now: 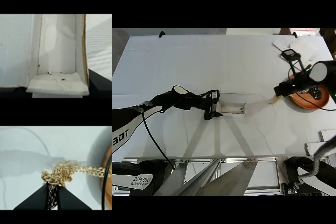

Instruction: Fold the box and place the chain.

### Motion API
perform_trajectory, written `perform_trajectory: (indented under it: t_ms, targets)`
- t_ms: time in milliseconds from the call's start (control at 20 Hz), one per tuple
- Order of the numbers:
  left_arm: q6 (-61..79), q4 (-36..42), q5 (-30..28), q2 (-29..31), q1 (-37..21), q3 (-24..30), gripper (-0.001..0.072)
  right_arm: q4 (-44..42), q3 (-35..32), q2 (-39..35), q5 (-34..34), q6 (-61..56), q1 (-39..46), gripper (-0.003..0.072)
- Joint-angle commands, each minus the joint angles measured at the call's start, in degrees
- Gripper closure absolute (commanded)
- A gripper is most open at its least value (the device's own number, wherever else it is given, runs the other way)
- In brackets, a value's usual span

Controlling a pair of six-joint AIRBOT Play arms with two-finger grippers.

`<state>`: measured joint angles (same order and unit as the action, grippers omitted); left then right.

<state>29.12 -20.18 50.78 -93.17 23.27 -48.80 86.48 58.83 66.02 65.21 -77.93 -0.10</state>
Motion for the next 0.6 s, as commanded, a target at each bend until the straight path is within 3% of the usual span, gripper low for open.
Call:
perform_trajectory:
  t_ms: [0,550]
  targets:
    - [0.00,0.00,0.00,0.02,0.04,0.00,0.0387,-0.48,-0.02,-0.07,-0.09,-0.28,-7.06,0.0680]
    - [0.00,0.00,0.00,0.02,0.04,0.00,0.0387,-9.14,-0.02,-0.04,-8.74,-0.20,-19.19,0.0679]
